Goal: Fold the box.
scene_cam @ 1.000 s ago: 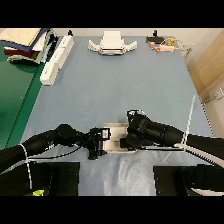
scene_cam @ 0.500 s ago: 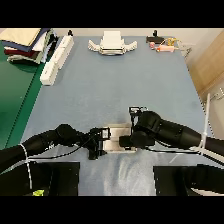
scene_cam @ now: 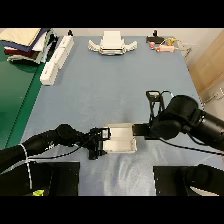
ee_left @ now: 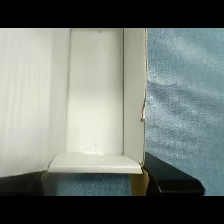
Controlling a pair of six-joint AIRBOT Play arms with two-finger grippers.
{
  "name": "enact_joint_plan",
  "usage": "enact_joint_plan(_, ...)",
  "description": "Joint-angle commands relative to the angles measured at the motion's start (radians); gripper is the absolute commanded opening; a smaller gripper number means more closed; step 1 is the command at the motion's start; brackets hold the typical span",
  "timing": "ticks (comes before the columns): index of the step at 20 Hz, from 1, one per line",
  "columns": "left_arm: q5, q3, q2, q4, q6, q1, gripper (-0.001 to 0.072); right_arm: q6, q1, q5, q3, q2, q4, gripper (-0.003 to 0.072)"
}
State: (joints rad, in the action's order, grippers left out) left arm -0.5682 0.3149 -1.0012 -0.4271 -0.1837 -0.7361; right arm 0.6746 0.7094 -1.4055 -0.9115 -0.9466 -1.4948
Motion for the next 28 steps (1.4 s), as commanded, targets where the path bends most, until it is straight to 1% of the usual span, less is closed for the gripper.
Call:
enact_joint_plan(1,0.0,0.001,0.0,0.0,0.0,0.0,0.0424,0.193,-0.182,-0.035,0.001,-0.003,-0.021,0.0001)
enact_joint_plan(2,0.0,0.001,0.0,0.0,0.0,0.0,0.0424,0.269,-0.254,-0.02,0.001,-0.028,-0.065,0.0002)
enact_joint_plan(4,0.0,0.001,0.0,0.0,0.0,0.0,0.0424,0.456,-0.425,0.026,0.001,-0.108,-0.219,0.0002)
enact_joint_plan(6,0.0,0.001,0.0,0.0,0.0,0.0,0.0424,0.652,-0.568,0.073,0.001,-0.198,-0.429,0.0002)
enact_joint_plan(7,0.0,0.001,0.0,0.0,0.0,0.0,0.0424,0.78,-0.632,0.089,0.0,-0.247,-0.556,0.0002)
enact_joint_plan(9,0.0,0.001,0.0,0.0,0.0,0.0,0.0424,1.009,-0.718,0.064,-0.008,-0.341,-0.795,0.0002)
enact_joint_plan(10,0.0,0.001,0.0,0.0,0.0,0.0,0.0424,1.091,-0.739,0.035,-0.018,-0.387,-0.873,0.0002)
enact_joint_plan(11,0.0,0.001,0.0,0.0,0.0,0.0,0.0424,1.137,-0.746,0.008,-0.031,-0.426,-0.904,0.0002)
enact_joint_plan(12,0.0,0.001,0.0,0.0,0.0,0.0,0.0424,1.152,-0.745,-0.011,-0.046,-0.465,-0.91,0.0002)
enact_joint_plan(15,0.0,0.001,0.0,0.0,0.0,0.0,0.0424,1.153,-0.719,0.003,-0.058,-0.526,-0.919,0.0002)
enact_joint_plan(17,0.0,0.001,0.0,0.0,0.0,0.0,0.0424,1.207,-0.682,-0.005,-0.059,-0.529,-0.921,0.0002)
enact_joint_plan(20,0.0,0.001,0.0,0.0,0.0,0.0,0.0424,1.294,-0.6,-0.101,-0.058,-0.527,-0.916,0.0003)
enact_joint_plan(22,0.0,0.001,0.0,0.0,0.0,0.0,0.0424,1.33,-0.534,-0.117,-0.05,-0.498,-0.88,0.0002)
enact_joint_plan(25,0.0,0.001,0.0,0.0,0.0,0.0,0.0423,1.347,-0.448,-0.05,-0.014,-0.398,-0.804,0.0002)
enact_joint_plan(26,0.0,0.001,0.0,0.0,0.0,0.0,0.0424,1.354,-0.422,0.004,0.012,-0.35,-0.799,0.0002)
enact_joint_plan(28,0.0,0.001,0.0,0.0,0.0,0.0,0.0424,1.39,-0.359,0.154,0.082,-0.243,-0.797,0.0002)
